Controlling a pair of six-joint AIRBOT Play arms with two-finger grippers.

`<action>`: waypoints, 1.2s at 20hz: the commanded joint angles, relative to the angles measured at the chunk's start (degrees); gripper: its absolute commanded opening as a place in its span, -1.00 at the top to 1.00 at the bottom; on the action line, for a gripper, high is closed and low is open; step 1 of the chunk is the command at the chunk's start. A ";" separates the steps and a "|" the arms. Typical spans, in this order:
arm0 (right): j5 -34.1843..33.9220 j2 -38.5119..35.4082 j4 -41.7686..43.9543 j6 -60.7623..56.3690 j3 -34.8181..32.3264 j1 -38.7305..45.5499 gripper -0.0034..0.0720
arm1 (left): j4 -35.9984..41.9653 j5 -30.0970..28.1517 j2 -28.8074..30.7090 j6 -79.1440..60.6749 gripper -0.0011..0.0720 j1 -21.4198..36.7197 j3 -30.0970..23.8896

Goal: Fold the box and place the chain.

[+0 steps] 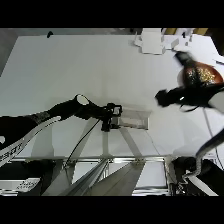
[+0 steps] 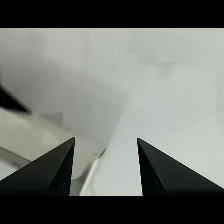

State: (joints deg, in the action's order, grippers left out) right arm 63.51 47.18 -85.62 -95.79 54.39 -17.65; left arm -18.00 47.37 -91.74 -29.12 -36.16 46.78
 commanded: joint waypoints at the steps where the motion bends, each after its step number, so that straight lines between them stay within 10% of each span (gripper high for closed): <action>1: -1.14 2.27 -0.07 8.20 5.73 12.31 -0.15 | 0.00 0.00 0.04 0.00 0.60 0.00 0.02; 12: -4.66 33.20 -0.55 13.81 20.09 35.23 -0.13 | 0.00 0.00 0.04 -0.02 0.60 0.00 0.02; 24: -11.23 46.64 -1.27 13.81 20.94 44.19 0.14 | 0.00 0.00 0.04 0.00 0.60 0.00 0.02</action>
State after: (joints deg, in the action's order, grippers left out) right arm 54.15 91.68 -88.07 -82.00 75.16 25.71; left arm -17.98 47.37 -91.74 -29.12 -36.16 46.78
